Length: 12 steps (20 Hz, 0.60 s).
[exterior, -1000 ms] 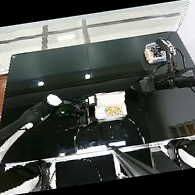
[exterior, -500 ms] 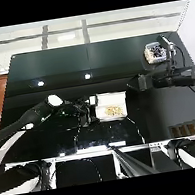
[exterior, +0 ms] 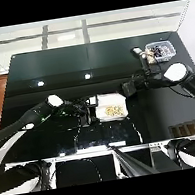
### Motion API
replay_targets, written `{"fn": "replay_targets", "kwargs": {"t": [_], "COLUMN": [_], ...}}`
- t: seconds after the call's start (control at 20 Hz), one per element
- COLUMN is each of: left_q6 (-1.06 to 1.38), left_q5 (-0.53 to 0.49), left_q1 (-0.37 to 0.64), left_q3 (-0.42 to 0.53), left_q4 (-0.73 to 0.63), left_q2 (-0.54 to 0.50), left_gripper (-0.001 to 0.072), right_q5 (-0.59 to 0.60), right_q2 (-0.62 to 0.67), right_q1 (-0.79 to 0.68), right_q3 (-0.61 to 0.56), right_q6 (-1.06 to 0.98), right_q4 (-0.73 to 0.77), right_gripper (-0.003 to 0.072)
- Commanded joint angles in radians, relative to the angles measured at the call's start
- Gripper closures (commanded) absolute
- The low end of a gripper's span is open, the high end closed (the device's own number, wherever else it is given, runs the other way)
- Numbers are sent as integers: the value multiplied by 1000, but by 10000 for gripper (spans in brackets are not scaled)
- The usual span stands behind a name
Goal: Fold the box and place the chain.
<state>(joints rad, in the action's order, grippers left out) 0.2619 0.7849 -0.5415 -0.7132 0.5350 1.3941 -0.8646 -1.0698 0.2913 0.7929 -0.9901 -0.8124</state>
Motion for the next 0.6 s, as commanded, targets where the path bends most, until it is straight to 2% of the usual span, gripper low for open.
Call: {"fn": "replay_targets", "kwargs": {"t": [0.0,0.1,0.25,0.35,0.55], "left_q6": [0,0,0,0,0], "left_q5": [0,1,0,0,1], "left_q1": [-1,-1,-2,-5,-5], "left_q3": [0,0,0,0,0], "left_q4": [4,4,5,8,7], "left_q2": [1,1,1,1,1], "left_gripper": [368,369,368,369,368], "right_q5": [-172,-218,-275,-246,-215], "right_q2": [-3,10,11,11,11], "right_q1": [12,12,16,16,17], "right_q3": [22,38,34,10,-60], "right_q6": [388,471,471,491,707], "right_q4": [-16,-14,-22,-8,87], "right_gripper": [-34,-34,-34,-34,-34]}}
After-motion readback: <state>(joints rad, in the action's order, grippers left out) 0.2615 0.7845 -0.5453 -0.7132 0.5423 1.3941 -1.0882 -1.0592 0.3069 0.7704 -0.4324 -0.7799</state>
